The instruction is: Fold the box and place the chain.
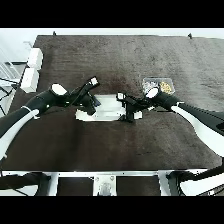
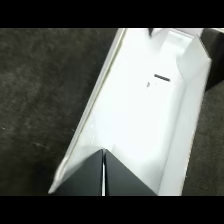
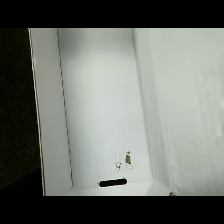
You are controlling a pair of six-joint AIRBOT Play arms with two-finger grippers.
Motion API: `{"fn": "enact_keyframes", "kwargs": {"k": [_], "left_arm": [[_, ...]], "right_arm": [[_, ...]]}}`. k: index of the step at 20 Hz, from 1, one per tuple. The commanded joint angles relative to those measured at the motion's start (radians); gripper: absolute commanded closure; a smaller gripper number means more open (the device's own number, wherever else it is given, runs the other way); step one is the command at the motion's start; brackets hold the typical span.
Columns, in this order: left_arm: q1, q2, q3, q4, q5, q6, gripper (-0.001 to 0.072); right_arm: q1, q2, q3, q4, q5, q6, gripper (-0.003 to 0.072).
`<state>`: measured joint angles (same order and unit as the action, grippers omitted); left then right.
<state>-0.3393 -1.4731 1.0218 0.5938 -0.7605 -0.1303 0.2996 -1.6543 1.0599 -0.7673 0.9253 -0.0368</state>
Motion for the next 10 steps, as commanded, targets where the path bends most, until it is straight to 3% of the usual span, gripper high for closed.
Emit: {"fn": "enact_keyframes", "kwargs": {"k": [1,5,10], "left_arm": [[0.0,-0.013,0.021,0.005,-0.022,0.0,0.0691],[0.024,-0.016,0.03,-0.008,-0.064,0.0,0.0691],[0.077,-0.098,0.124,-0.053,-0.166,-0.003,0.0691]], "right_arm": [[0.001,-0.001,0.0,0.0,0.0,0.0,0.0092],[0.001,-0.001,0.0,0.0,0.0,0.0,0.0092],[0.001,-0.001,0.0,0.0,0.0,-0.001,0.0092]]}}
